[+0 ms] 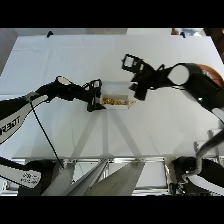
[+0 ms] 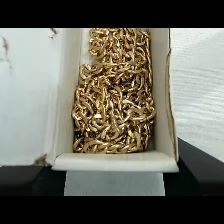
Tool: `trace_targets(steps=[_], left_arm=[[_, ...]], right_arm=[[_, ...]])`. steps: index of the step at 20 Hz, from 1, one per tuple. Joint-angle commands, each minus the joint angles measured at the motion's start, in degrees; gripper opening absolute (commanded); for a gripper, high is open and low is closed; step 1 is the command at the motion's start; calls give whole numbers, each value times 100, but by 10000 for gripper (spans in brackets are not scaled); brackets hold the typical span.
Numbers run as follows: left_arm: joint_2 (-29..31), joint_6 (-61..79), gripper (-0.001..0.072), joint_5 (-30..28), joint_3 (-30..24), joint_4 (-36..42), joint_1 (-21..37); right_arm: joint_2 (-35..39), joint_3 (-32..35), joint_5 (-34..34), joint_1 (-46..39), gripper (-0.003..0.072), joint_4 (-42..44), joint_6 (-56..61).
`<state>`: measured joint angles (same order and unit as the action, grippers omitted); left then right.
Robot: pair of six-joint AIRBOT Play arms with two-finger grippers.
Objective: Fold the box and place the chain.
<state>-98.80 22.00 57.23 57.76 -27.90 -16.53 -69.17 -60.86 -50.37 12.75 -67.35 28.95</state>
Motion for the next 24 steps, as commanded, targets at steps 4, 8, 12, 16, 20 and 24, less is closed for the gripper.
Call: trace_targets(steps=[4, 8, 12, 16, 20, 24], left_arm=[[4, 2, 145, -2, 2, 0, 0], [4, 2, 145, 0, 2, 0, 0], [4, 2, 145, 0, 2, 0, 0], [4, 2, 145, 0, 2, 0, 0], [4, 2, 145, 0, 2, 0, 0], [4, 2, 145, 0, 2, 0, 0]], right_arm=[[22, 837, -579, -776, 341, -37, -1405], [-446, 977, -136, -769, 429, 83, -1880], [-968, 979, 254, -769, 440, 363, -2378], [-1344, 979, 763, -769, 438, 1036, -2496], [-1512, 979, 885, -686, 407, 1364, -2551], [-1670, 979, 1132, -457, 404, 1364, -2632]])
